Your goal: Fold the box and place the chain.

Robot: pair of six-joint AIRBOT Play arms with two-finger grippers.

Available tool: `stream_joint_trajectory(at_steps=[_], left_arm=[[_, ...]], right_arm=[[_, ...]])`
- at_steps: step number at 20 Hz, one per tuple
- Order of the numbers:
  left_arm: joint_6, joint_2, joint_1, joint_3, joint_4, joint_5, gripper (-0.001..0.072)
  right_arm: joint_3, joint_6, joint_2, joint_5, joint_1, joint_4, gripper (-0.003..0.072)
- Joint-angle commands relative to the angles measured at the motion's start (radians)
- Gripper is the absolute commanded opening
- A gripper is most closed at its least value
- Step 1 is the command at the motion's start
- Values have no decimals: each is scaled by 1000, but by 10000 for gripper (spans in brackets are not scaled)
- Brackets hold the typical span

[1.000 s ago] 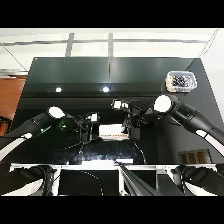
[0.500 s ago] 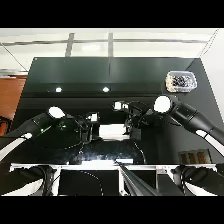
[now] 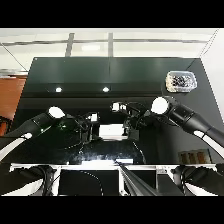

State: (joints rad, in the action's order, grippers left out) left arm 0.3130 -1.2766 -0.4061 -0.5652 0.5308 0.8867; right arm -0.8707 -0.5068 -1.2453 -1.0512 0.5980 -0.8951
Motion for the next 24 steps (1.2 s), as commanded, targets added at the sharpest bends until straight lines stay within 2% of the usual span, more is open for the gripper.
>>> stream_joint_trajectory(at_steps=[1, 5, 10, 11, 12, 17, 24], left_arm=[[0, -1, 0, 0, 0, 0, 503], [0, -1, 0, 0, 0, 0, 503], [0, -1, 0, 0, 0, 0, 503], [0, -1, 0, 0, 0, 0, 503], [0, -1, 0, 0, 0, 0, 503], [0, -1, 0, 0, 0, 0, 502], [0, -1, 0, 0, 0, 0, 503]], right_arm=[[0, -39, -4, 8, 5, -11, 385], [-7, -189, 26, -6, -5, 8, 385], [-26, -636, 129, -101, -100, 9, 382], [-23, -685, 127, -125, -107, 10, 215], [-10, -716, 125, -116, -105, 13, 13], [83, -721, 45, 21, -89, 278, 11], [84, -721, -105, 45, -89, 292, 11]])
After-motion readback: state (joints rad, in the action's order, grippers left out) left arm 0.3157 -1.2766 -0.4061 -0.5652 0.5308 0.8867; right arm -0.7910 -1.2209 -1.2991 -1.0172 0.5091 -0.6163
